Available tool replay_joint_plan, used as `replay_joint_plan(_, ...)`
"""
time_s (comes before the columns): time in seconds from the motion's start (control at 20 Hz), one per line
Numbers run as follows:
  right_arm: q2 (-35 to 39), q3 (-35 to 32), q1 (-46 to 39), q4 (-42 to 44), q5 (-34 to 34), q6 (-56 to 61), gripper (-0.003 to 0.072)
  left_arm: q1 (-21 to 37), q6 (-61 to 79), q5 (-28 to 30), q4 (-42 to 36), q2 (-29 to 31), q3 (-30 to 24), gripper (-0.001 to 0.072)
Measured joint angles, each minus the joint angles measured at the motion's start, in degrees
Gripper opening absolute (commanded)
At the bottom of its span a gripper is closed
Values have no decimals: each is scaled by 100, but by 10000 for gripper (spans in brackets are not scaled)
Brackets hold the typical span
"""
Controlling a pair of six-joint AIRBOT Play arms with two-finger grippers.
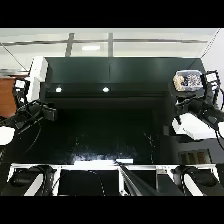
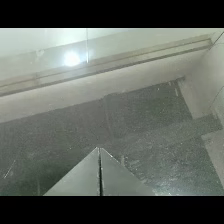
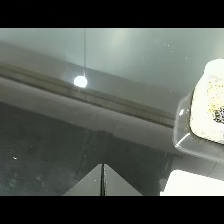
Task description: Fold the box and place the chain.
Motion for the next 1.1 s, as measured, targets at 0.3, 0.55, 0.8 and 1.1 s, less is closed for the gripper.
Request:
replay_joint_plan(0.3, 0, 2, 0, 0, 2, 0, 21, 0, 0, 0, 0, 2, 0, 31)
replay_joint_plan(0.55, 0, 2, 0, 0, 0, -2, 21, 0, -2, 0, -2, 2, 0, 31)
replay_joint_plan(0.8, 0, 2, 0, 7, 0, 0, 21, -4, 0, 9, -2, 2, 0, 31)
replay_joint_plan(1.1, -31, 0, 4, 793, -398, -2, 21, -7, 0, 103, -90, 0, -2, 31)
